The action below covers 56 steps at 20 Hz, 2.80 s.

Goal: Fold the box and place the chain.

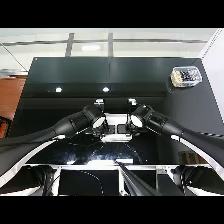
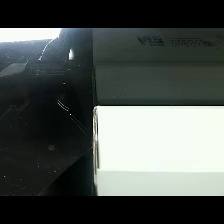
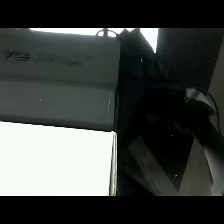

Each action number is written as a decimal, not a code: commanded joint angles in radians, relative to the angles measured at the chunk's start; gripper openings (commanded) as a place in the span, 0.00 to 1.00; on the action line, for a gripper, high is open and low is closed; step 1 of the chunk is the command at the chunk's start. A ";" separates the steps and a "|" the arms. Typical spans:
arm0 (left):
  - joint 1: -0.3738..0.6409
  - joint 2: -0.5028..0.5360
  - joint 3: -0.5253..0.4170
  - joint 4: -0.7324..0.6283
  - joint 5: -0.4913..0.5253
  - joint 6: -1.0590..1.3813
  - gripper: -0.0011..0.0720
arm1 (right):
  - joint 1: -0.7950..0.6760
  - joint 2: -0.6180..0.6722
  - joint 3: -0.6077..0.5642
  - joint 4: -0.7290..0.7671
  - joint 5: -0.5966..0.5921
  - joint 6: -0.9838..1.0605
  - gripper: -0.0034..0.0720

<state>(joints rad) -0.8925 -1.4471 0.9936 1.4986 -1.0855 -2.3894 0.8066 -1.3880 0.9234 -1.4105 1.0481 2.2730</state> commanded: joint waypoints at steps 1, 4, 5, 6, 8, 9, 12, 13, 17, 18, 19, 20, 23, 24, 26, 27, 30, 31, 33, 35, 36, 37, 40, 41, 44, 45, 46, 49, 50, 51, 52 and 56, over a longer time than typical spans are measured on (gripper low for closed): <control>0.000 0.000 0.000 0.000 0.000 0.000 0.05 | 0.000 -0.001 0.000 -0.001 -0.013 0.015 0.13; 0.000 0.000 0.000 0.000 0.000 0.000 0.05 | 0.000 -0.001 0.000 -0.001 -0.013 0.013 0.11; 0.000 0.000 0.000 0.000 0.000 0.000 0.05 | 0.000 -0.001 0.000 -0.001 -0.013 0.012 0.11; 0.000 0.000 0.000 0.000 0.000 0.000 0.05 | 0.000 -0.001 0.000 -0.001 -0.012 0.013 0.12; 0.000 0.000 0.000 0.000 0.000 0.000 0.05 | 0.000 -0.001 0.000 -0.001 -0.012 0.013 0.32; 0.000 0.000 0.000 0.000 0.000 0.000 0.05 | 0.000 -0.001 0.000 -0.001 -0.012 0.013 0.32; 0.000 0.000 0.000 0.000 0.000 0.000 0.05 | 0.000 -0.001 0.000 -0.001 -0.013 0.005 0.11; 0.000 0.000 0.000 0.000 0.000 0.000 0.05 | 0.000 -0.001 0.000 -0.001 -0.012 0.001 0.11; 0.000 0.000 0.000 0.000 0.000 0.000 0.05 | 0.000 0.003 0.000 -0.002 -0.013 0.002 0.36; 0.000 0.000 0.000 0.000 0.000 0.000 0.05 | 0.000 0.009 0.000 -0.007 -0.013 0.001 0.50; 0.000 0.000 0.000 0.000 0.000 0.000 0.05 | 0.000 0.021 0.000 -0.024 -0.003 0.001 0.55; 0.000 0.000 0.000 0.001 0.000 0.000 0.05 | 0.000 0.037 0.000 -0.043 0.007 0.000 0.55; 0.000 0.000 0.000 0.000 0.000 0.000 0.05 | 0.000 0.136 0.000 -0.073 0.029 -0.069 0.55; 0.000 0.000 0.000 0.000 0.000 0.000 0.05 | 0.000 0.191 0.000 -0.067 0.035 -0.105 0.55; 0.000 0.000 0.000 0.000 0.000 0.000 0.05 | -0.005 0.314 0.000 -0.089 0.072 -0.138 0.55; 0.000 0.000 0.000 0.000 0.000 0.000 0.05 | -0.014 0.375 0.000 -0.121 0.102 -0.140 0.55; 0.000 0.000 0.000 0.000 0.000 0.000 0.05 | -0.095 0.529 -0.002 -0.364 0.227 -0.146 0.55; 0.000 0.000 0.000 0.000 0.000 0.000 0.05 | -0.143 0.557 -0.006 -0.497 0.266 -0.155 0.55; 0.000 0.000 0.000 0.000 0.003 0.000 0.05 | -0.291 0.562 -0.026 -0.681 0.258 -0.212 0.55; 0.000 0.000 0.000 0.001 0.003 0.000 0.05 | -0.496 0.547 -0.062 -0.697 0.097 -0.229 0.63; 0.000 0.000 0.000 0.001 0.003 0.000 0.05 | -0.602 0.526 -0.075 -0.665 0.006 -0.234 0.98; 0.000 0.000 0.000 0.002 0.003 0.000 0.05 | -0.703 0.491 -0.074 -0.598 -0.079 -0.239 0.98; 0.002 0.000 0.000 0.008 0.004 0.000 0.05 | -0.924 0.314 0.024 -0.245 -0.311 -0.400 0.98; 0.003 0.000 0.000 0.008 0.004 0.000 0.05 | -0.961 0.228 0.104 -0.168 -0.310 -0.401 0.98; 0.003 0.000 0.000 0.008 0.003 0.000 0.05 | -1.025 -0.099 0.444 0.025 -0.162 -0.398 0.97; 0.002 0.000 0.000 0.008 0.003 0.000 0.05 | -1.029 -0.207 0.567 0.068 -0.090 -0.382 0.96; 0.002 0.000 0.000 0.008 0.003 0.000 0.05 | -1.030 -0.296 0.671 0.084 -0.031 -0.338 0.96; 0.003 0.000 0.000 0.008 0.005 0.000 0.05 | -1.029 -0.473 0.867 0.104 0.051 -0.194 0.89; 0.003 0.000 0.000 0.009 0.007 0.000 0.05 | -1.029 -0.499 0.885 0.106 0.042 -0.169 0.84; 0.003 0.000 0.000 0.009 0.008 0.000 0.05 | -1.029 -0.514 0.886 0.105 0.027 -0.148 0.84; 0.003 0.000 0.000 0.008 0.007 0.000 0.05 | -1.030 -0.526 0.886 0.105 0.018 -0.140 0.84; 0.003 0.000 0.000 0.008 0.007 0.000 0.05 | -1.027 -0.556 0.886 0.101 0.002 -0.137 0.75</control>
<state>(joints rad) -0.8906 -1.4471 0.9936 1.5063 -1.0813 -2.3890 -0.2203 -1.9038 1.7859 -1.3216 1.0546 2.1090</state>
